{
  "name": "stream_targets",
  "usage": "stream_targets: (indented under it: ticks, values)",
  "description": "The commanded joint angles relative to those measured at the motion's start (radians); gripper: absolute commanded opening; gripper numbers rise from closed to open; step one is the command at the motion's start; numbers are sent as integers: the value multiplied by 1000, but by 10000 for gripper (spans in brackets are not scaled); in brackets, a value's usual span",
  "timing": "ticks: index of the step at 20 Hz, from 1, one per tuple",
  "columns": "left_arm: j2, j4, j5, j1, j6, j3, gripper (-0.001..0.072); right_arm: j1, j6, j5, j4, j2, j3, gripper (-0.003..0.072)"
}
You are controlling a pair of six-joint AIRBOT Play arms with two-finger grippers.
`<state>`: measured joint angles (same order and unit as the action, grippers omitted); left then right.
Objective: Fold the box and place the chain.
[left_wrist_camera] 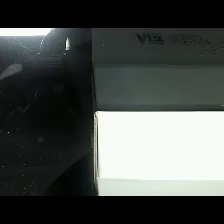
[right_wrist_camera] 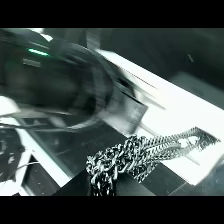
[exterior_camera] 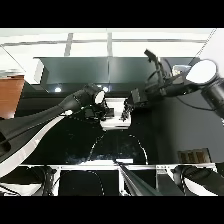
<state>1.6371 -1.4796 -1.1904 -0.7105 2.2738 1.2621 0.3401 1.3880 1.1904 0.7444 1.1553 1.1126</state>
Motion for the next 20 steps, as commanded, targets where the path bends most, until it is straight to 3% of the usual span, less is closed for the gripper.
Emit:
stream_targets:
  ticks: [1, 5, 6, 7, 13, 17, 20]
  values:
    - [0, 0, 1, 1, 0, 0, 26, 19, 14, -105, -14, 3, -127, 12]
    - [0, 0, 1, 1, 0, 0, 26, 95, 64, -269, -6, 40, -164, 16]
    - [0, 0, 1, 1, 0, 0, 26, 95, 71, -289, -6, 53, -164, 115]
    - [0, 0, 1, 1, 0, 0, 26, 89, 71, -294, 5, 56, -164, 149]
    - [0, 0, 2, 1, 0, 0, 26, -92, 22, -102, 5, 42, -159, 148]
    - [0, 0, 4, 1, 0, 0, 26, -47, 10, -155, -35, 43, -159, 127]
    - [0, -1, 4, 1, 0, 0, 26, 24, 11, -243, -37, 50, -159, 151]
